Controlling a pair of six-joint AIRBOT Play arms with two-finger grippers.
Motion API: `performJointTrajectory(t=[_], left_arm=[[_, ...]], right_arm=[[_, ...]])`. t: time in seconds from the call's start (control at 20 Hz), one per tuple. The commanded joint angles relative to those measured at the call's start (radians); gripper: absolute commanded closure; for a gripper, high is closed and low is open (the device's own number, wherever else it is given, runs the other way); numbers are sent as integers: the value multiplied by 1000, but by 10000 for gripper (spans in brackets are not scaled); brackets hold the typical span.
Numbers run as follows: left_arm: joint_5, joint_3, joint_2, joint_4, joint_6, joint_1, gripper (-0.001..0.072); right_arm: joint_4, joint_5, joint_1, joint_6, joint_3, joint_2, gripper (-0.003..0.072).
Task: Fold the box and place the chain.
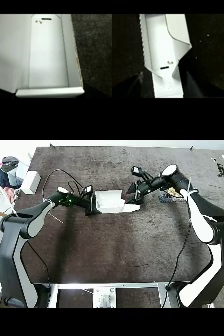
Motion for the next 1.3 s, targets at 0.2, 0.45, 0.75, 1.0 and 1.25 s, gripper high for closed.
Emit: performJointTrajectory(t=[0.2, 0.45, 0.75, 1.0, 1.25], left_arm=[[0, 0, 0, 0, 0, 0, 240], [0, 0, 0, 0, 0, 0, 240], [0, 0, 0, 0, 0, 0, 240], [0, 0, 0, 0, 0, 0, 240], [0, 0, 0, 0, 0, 0, 240]], right_arm=[[220, 27, 27, 17, -2, -26, 674], [283, -180, 53, -21, -2, -71, 675], [299, -296, 52, -100, -2, -106, 675], [262, -297, 52, -149, -2, -126, 675], [251, -259, 53, -149, -2, -169, 675]])
